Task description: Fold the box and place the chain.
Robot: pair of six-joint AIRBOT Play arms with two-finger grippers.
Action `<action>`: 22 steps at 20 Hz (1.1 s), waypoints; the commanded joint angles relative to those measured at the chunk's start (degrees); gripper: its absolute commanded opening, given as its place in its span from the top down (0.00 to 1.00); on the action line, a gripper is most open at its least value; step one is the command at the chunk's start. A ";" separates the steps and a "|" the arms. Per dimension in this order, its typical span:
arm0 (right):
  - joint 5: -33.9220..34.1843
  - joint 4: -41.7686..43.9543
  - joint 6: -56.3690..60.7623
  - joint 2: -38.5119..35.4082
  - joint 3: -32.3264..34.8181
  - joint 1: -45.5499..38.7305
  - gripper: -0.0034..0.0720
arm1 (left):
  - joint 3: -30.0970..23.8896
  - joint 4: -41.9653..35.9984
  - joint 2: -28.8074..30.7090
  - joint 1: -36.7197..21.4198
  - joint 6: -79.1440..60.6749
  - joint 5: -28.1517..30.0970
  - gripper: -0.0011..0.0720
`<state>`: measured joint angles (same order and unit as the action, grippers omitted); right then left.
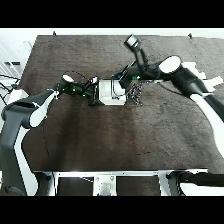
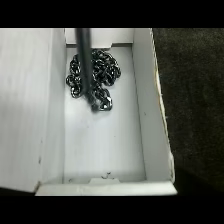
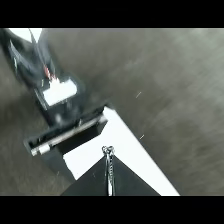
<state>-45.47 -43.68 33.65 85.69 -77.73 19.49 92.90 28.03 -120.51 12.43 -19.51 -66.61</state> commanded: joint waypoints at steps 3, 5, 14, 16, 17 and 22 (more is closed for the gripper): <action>0.68 3.45 -4.37 8.13 0.70 -0.44 0.90 | 0.00 0.00 0.02 0.02 -0.02 0.00 0.51; 0.39 2.51 -4.37 7.21 0.63 -2.58 0.49 | 0.00 0.00 0.04 0.02 -0.02 0.00 0.51; -5.86 -1.60 -16.85 5.35 0.66 -16.26 0.27 | 0.00 0.00 0.04 0.02 -0.02 0.02 0.51; -8.20 -1.60 -26.36 8.17 0.52 -16.85 0.27 | 0.00 0.00 0.02 0.02 -0.02 0.00 0.51; -8.24 -1.66 -29.70 9.84 0.07 -16.79 0.27 | 0.00 0.00 0.02 0.02 -0.02 0.00 0.51; -13.75 -6.80 -32.44 18.86 -8.31 -15.47 0.27 | 0.00 0.00 0.02 0.02 -0.02 0.02 0.51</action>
<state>-55.72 -47.51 4.78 99.98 -81.91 3.73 92.90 28.01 -120.51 12.43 -19.53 -66.61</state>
